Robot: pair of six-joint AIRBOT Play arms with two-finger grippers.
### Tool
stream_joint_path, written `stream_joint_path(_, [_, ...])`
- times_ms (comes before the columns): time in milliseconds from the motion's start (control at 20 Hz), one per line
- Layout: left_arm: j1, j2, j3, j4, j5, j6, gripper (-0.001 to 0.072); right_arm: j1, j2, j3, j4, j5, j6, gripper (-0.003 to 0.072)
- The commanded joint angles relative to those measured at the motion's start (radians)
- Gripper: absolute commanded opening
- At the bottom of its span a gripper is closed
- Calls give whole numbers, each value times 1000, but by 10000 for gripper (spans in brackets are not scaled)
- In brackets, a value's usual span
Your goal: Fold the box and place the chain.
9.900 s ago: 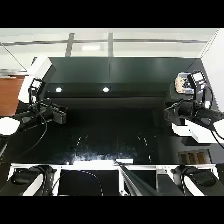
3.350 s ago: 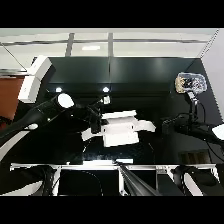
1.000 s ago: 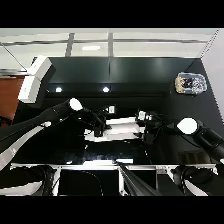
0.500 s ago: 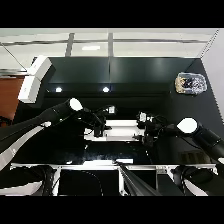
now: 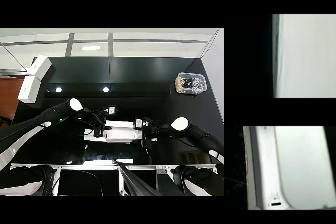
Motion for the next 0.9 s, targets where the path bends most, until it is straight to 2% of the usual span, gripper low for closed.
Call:
stream_joint_path(0, [1,0,0,0,3,-1,25,0,-42,0,-8,3,-35,646])
stream_joint_path(850, [1,0,0,0,3,-1,25,29,-75,0,-29,-44,-23,638])
